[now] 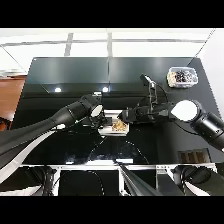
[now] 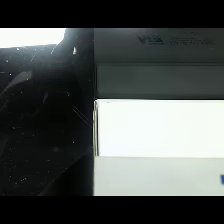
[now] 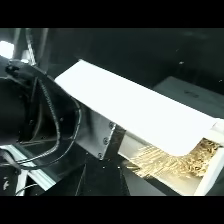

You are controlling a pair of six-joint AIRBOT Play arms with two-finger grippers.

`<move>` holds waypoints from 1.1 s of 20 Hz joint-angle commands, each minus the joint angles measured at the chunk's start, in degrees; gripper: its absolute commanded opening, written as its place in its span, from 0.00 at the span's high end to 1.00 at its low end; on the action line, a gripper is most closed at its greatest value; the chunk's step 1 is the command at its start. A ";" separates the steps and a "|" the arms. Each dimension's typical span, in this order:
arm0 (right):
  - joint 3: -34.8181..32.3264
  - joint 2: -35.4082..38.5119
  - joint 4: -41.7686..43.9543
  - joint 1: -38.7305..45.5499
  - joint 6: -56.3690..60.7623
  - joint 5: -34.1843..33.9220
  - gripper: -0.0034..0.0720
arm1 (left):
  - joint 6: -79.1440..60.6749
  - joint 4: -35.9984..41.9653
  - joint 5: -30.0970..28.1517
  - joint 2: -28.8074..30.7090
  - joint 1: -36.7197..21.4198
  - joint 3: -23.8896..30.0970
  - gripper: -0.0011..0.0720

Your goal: Fold the box and place the chain.

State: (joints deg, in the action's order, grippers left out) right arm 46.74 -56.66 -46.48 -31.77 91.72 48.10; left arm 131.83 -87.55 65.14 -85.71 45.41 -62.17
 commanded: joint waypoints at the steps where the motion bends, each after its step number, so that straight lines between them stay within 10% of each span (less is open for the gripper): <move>1: -0.20 0.11 -2.23 2.19 0.17 0.59 0.61 | 0.00 0.00 -0.13 -0.02 -0.04 -0.02 0.95; 9: -0.20 0.57 -5.29 9.27 -0.81 8.66 0.61 | -2.78 0.00 2.21 0.26 -0.20 -0.72 0.87; 11: -0.20 0.57 -5.35 9.29 -1.14 8.61 0.61 | -2.89 -0.55 4.74 1.44 -0.04 -2.08 0.12; 12: -0.20 0.57 -5.97 9.27 -1.14 8.52 0.61 | -3.32 -0.94 4.92 2.93 0.02 -2.19 0.05; 19: -0.20 0.57 -8.70 11.30 -1.14 9.27 0.61 | -9.11 -13.31 9.27 25.57 -8.04 9.57 0.05; 22: -0.22 0.57 -8.68 11.52 -1.14 8.87 0.61 | -19.67 6.27 1.70 35.93 -27.71 23.61 0.05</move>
State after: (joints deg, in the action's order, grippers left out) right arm 46.54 -56.12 -54.72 -20.69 90.59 57.14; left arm 121.73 -94.59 72.36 -59.00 31.24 -49.08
